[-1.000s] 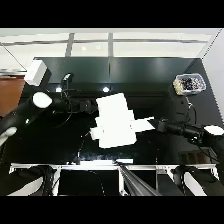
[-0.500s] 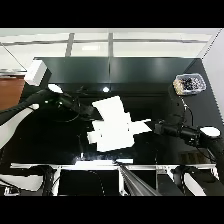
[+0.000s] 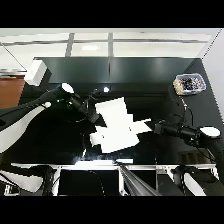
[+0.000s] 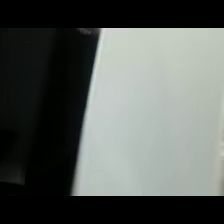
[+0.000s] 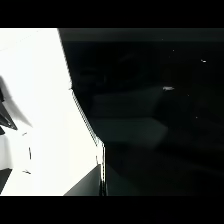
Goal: Fold the box and place the chain.
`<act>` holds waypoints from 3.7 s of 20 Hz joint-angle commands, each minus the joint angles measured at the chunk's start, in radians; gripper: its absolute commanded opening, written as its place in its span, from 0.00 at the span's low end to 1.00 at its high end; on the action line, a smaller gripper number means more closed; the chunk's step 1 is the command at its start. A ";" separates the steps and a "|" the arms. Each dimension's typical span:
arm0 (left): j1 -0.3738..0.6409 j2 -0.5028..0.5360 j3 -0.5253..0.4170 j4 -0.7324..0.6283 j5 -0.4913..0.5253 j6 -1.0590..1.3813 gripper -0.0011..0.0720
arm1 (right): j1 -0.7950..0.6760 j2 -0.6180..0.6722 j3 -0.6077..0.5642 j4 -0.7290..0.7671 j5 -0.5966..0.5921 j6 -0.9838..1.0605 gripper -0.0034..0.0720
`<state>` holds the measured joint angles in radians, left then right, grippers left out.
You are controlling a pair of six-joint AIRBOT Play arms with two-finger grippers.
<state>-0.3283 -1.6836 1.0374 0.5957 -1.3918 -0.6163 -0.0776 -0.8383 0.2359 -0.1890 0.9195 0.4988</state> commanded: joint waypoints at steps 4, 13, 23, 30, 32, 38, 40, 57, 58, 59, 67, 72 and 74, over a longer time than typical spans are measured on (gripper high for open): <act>-0.005 0.000 0.021 0.051 -0.006 0.025 0.05 | -0.004 0.000 0.005 0.001 -0.019 0.057 0.86; -0.114 0.262 -0.054 0.116 0.309 0.236 0.05 | -0.046 0.000 0.348 -0.338 -0.034 0.043 0.99; -0.173 0.181 -0.055 0.210 0.382 0.489 0.06 | 0.259 -0.027 0.337 -0.600 0.003 -0.287 0.99; -0.173 0.146 -0.055 0.211 0.382 0.489 0.06 | 0.312 -0.102 0.256 -0.697 -0.060 -0.303 0.99; -0.173 0.146 -0.055 0.211 0.386 0.489 0.06 | 0.332 -0.123 0.238 -0.701 -0.065 -0.332 0.99; -0.173 0.146 -0.055 0.211 0.386 0.489 0.06 | 0.460 -0.167 0.231 -0.706 -0.098 -0.380 0.99; -0.173 0.146 -0.055 0.211 0.386 0.489 0.06 | 0.477 -0.168 0.232 -0.714 -0.130 -0.380 0.99; -0.173 0.146 -0.055 0.211 0.386 0.489 0.06 | 0.478 -0.151 0.333 -0.735 -0.009 -0.298 0.99; -0.173 0.146 -0.055 0.210 0.386 0.489 0.06 | 0.479 -0.151 0.317 -0.737 -0.004 -0.297 0.99; -0.173 0.146 -0.055 0.210 0.385 0.489 0.06 | 0.479 -0.151 0.299 -0.742 -0.003 -0.297 0.99; -0.173 0.146 -0.055 0.208 0.386 0.489 0.06 | 0.588 -0.151 0.185 -0.574 -0.193 -0.324 0.99; -0.173 0.146 -0.055 0.208 0.384 0.489 0.06 | 0.631 -0.146 0.202 -0.582 -0.301 -0.320 0.99; -0.173 0.146 -0.055 0.208 0.385 0.489 0.05 | 0.603 -0.131 0.232 -0.605 -0.289 -0.320 0.99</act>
<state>-0.5007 -1.5372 0.9833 0.8024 -1.0061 -0.1295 0.5354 -0.9813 0.4435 -0.7795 0.6582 0.1791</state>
